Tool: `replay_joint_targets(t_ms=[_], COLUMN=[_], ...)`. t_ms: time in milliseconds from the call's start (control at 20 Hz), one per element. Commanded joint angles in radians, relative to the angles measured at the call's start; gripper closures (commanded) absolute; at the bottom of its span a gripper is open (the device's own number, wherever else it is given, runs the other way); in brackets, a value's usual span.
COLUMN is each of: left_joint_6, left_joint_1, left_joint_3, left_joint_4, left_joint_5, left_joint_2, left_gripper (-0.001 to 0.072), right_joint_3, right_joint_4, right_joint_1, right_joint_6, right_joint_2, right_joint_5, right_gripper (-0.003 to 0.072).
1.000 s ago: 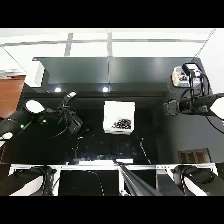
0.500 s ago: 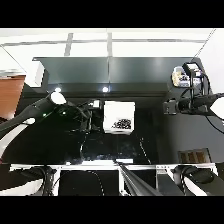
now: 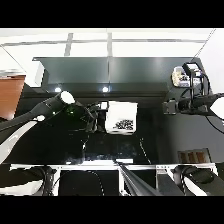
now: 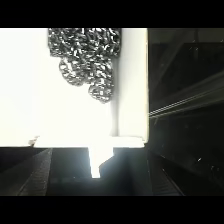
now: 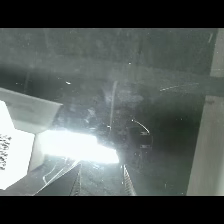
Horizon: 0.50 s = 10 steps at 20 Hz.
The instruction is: Fold the box and place the chain.
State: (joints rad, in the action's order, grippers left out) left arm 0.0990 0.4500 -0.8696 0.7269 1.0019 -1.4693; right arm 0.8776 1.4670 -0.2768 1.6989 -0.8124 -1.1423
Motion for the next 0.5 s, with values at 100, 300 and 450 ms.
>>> replay_joint_targets(t_ms=[100, 300, 450], left_joint_6=[-0.003, -0.040, -0.040], left_joint_1=[0.053, 0.058, 0.083], left_joint_3=[-0.010, -0.052, -0.091], left_joint_4=[-0.005, -0.004, -0.002], left_joint_5=[-0.087, -0.082, -0.089], left_joint_2=[-0.006, -0.033, -0.060], left_gripper=[0.0002, 0.0002, 0.0002], right_joint_3=[0.000, 0.000, 0.000], right_joint_4=[-0.017, -0.026, -0.026], right_joint_1=[0.001, 0.001, 0.001], right_joint_6=[0.000, 0.000, 0.000], right_joint_2=[0.000, 0.000, 0.000], right_joint_5=[-0.001, -0.001, -0.001], right_gripper=[0.0369, 0.0369, 0.0369])
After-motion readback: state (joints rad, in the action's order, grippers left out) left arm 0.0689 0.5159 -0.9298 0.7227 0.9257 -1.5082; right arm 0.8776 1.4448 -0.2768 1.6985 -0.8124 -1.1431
